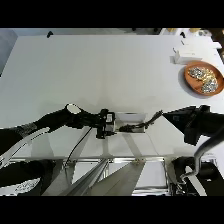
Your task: Fold the box and place the chain.
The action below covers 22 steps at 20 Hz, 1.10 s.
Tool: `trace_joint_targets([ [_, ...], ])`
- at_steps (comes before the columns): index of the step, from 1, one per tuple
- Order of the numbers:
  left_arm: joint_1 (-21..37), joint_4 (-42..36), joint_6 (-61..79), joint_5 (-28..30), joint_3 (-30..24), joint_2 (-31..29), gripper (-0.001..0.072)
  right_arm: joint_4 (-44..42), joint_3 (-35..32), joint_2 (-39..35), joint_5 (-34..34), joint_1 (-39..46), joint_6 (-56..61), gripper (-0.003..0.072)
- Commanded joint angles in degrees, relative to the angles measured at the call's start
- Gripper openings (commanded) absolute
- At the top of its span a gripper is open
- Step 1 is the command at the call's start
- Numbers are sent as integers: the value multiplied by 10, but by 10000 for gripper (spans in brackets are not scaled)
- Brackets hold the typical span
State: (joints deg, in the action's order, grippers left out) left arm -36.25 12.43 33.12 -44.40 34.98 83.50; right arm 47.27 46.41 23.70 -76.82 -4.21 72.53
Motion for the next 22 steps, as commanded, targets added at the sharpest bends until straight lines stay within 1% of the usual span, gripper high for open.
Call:
trace_joint_targets([
  [1, 0, 0, 0, 0, 0, 0, 208, -57, 0, 16, 30, -7, -41, 14],
  [3, 0, 0, 0, 0, 0, 0, 208, -57, 0, 39, 59, -40, -62, 14],
  [5, 0, 0, 0, 0, 0, 0, 208, -51, 0, 81, 78, -96, -86, 14],
  [6, 0, 0, 0, 0, 0, 0, 208, -34, 0, 108, 89, -129, -94, 14],
  [9, 0, 0, 0, 0, 0, 0, 208, 81, 0, 207, 116, -229, -75, 14],
  [10, 0, 0, 0, 0, 0, 0, 208, 102, 0, 240, 120, -251, -67, 14],
  [12, 0, 0, 0, 0, 0, 0, 208, 115, 0, 303, 133, -285, -68, 14],
  [15, 0, 0, 0, 0, 0, 0, 208, 114, 0, 375, 158, -301, -68, 14],
  [18, 0, 0, 0, 0, 0, 0, 208, 114, 0, 403, 160, -301, -68, 20],
  [20, 0, 0, 0, 0, 0, 0, 208, 110, 0, 403, 162, -301, -68, 122],
  [22, 0, 0, 0, 0, 0, 0, 208, 102, 1, 402, 142, -301, -67, 129],
])
